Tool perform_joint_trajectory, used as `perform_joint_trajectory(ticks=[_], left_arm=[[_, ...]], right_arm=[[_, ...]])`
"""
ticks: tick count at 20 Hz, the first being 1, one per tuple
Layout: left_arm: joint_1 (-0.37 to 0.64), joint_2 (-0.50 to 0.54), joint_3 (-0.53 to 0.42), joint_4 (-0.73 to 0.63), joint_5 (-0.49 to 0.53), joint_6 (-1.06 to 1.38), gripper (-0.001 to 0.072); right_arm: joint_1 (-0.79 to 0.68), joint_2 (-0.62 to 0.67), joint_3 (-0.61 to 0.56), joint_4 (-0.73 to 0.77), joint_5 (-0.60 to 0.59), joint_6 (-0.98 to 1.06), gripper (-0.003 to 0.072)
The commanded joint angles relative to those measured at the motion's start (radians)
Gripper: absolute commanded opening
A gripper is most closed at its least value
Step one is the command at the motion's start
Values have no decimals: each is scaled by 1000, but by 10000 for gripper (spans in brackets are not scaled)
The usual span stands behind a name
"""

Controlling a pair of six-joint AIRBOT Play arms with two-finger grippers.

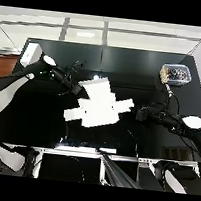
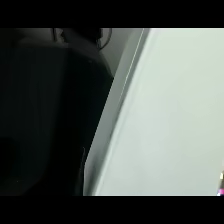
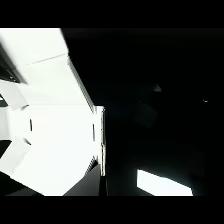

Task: Fold the box and place the chain.

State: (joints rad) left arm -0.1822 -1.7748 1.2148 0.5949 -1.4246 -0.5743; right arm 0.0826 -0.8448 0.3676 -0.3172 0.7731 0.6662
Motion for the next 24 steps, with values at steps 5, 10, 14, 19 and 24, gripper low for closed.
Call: perform_joint_trajectory(ticks=[5, 10, 14, 19, 24], left_arm=[[-35, -19, 24, 94, -40, 16, 176], [-45, 6, 25, 164, -42, -29, 21], [-52, 137, -3, 214, -13, -83, 18], [-143, 362, -201, 178, 340, 213, 22], [-256, 326, -208, 287, 447, 364, 23]], right_arm=[[0, 1, 0, 0, 9, 4, 14], [-14, 1, 9, -26, 13, 21, 641], [-89, 1, 88, -367, 102, 48, 640], [-116, 1, 115, -583, 40, 50, 639], [-61, 0, 114, -455, 25, -81, 641]])
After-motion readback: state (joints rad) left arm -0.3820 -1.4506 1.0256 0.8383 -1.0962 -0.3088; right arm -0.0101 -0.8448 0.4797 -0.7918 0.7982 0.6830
